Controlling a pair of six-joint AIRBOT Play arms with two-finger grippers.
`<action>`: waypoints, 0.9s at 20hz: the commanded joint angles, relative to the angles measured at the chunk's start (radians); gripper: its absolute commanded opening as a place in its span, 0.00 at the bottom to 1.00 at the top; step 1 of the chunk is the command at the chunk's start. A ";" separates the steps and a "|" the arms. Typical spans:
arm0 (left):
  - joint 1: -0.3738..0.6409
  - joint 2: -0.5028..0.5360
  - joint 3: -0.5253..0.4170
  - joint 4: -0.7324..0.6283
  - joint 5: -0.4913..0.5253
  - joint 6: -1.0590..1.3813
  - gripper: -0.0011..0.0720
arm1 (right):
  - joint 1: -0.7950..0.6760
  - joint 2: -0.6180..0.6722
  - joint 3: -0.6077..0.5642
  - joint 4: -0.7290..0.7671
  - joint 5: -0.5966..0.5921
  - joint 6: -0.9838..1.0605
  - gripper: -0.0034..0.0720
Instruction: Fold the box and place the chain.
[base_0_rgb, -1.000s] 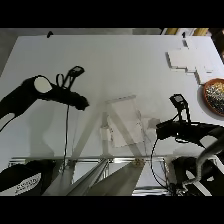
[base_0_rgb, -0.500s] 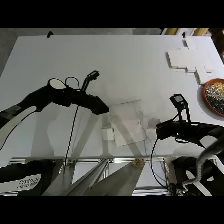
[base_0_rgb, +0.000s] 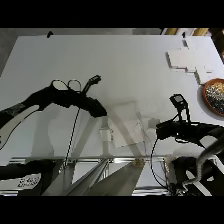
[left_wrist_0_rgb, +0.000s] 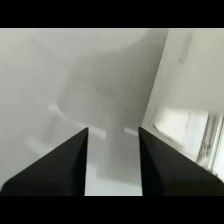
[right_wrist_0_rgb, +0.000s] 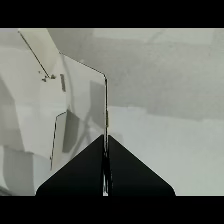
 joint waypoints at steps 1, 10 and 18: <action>0.071 0.014 0.000 0.137 -0.152 -0.023 0.41 | 0.001 0.001 0.000 0.000 -0.002 0.000 0.07; -0.081 0.013 0.000 -0.073 0.074 0.098 0.80 | 0.001 0.001 0.000 0.005 -0.001 0.000 0.07; -0.128 -0.051 0.004 -0.197 0.136 0.183 0.79 | 0.001 0.001 0.000 0.005 -0.002 0.000 0.07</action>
